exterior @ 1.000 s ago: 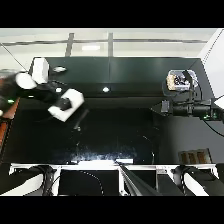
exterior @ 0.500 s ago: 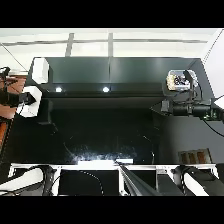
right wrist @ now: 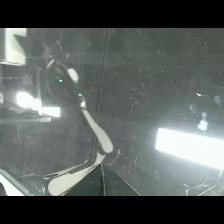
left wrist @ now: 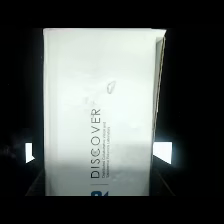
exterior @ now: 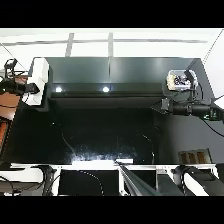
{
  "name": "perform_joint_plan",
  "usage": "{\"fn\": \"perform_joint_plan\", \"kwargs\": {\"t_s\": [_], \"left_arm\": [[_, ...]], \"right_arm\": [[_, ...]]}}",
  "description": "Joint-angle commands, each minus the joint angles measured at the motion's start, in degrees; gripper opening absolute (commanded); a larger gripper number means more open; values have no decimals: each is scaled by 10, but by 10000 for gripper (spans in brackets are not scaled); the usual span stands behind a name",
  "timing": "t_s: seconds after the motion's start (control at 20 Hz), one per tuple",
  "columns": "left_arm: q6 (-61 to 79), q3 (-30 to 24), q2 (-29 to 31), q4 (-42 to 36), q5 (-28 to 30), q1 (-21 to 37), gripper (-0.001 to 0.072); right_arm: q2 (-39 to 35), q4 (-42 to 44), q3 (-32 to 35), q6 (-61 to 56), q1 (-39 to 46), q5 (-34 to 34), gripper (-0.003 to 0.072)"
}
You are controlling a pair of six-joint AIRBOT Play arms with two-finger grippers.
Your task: Fold the box and place the chain.
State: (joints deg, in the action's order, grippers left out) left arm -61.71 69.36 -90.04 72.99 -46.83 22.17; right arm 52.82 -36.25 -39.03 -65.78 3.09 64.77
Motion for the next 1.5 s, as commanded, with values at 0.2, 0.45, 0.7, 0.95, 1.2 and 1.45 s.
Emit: {"fn": "perform_joint_plan", "kwargs": {"t_s": [0.2,0.45,0.7,0.95,1.2,1.45], "left_arm": [[5,30,-34,1,21,-5,431],[-5,51,-31,10,-9,-11,716],[-42,123,31,85,-182,-11,716],[-136,134,120,-51,-356,-15,552],[-187,-47,312,-105,-279,-87,26],[-150,-329,596,-79,-128,-161,26]], "right_arm": [[0,-5,0,-5,0,-20,29],[0,-5,0,-11,0,-18,28],[0,-5,0,-10,0,-18,28],[-1,-43,0,2,0,19,29],[-66,-151,1,-8,0,49,39],[-256,-220,108,-43,0,-165,39]]}}
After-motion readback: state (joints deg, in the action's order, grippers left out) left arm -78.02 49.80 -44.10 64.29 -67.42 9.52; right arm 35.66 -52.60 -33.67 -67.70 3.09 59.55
